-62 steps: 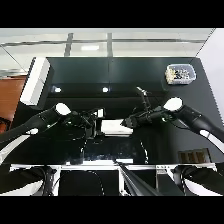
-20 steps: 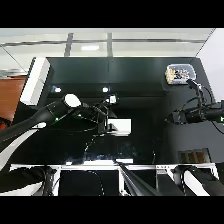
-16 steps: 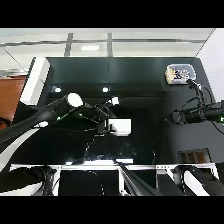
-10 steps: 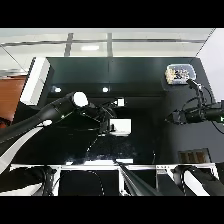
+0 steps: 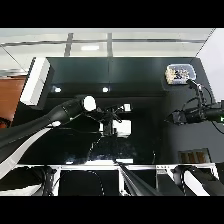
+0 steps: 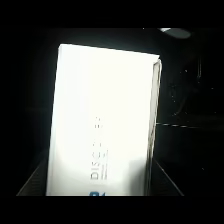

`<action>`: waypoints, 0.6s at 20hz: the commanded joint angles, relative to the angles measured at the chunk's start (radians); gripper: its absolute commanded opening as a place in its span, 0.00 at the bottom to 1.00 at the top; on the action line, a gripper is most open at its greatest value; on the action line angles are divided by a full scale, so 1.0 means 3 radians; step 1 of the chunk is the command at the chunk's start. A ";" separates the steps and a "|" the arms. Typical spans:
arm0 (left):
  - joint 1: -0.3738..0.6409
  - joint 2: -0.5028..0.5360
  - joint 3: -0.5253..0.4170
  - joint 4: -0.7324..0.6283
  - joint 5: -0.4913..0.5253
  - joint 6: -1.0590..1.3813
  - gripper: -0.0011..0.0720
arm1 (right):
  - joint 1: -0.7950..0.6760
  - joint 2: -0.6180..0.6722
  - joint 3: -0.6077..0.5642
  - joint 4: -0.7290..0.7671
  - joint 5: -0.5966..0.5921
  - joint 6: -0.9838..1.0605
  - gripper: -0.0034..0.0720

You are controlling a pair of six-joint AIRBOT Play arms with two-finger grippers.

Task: Fold the box and place the chain.

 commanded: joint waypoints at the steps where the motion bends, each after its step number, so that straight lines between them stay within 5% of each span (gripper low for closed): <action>1: -0.0117 -0.0029 0.0047 0.0342 0.0188 -0.0289 0.82 | -0.0001 0.0003 -0.0001 0.0000 0.0003 0.0001 0.06; 2: -0.0116 -0.0009 0.0150 0.0599 0.0053 -0.0635 0.47 | -0.0001 0.0003 -0.0001 0.0000 0.0003 0.0001 0.06; 3: -0.0076 0.0029 0.0272 0.0844 -0.0174 -0.0971 0.42 | -0.0001 0.0003 -0.0003 0.0000 0.0003 0.0001 0.06; 7: 0.0456 0.0456 0.0566 0.1485 -0.1214 -0.1915 0.41 | -0.0001 0.0003 -0.0001 0.0003 0.0004 0.0001 0.06; 12: 0.1926 0.1191 0.0313 0.1923 -0.2127 -0.2743 0.41 | 0.0000 0.0003 -0.0001 0.0004 -0.0050 0.0001 0.06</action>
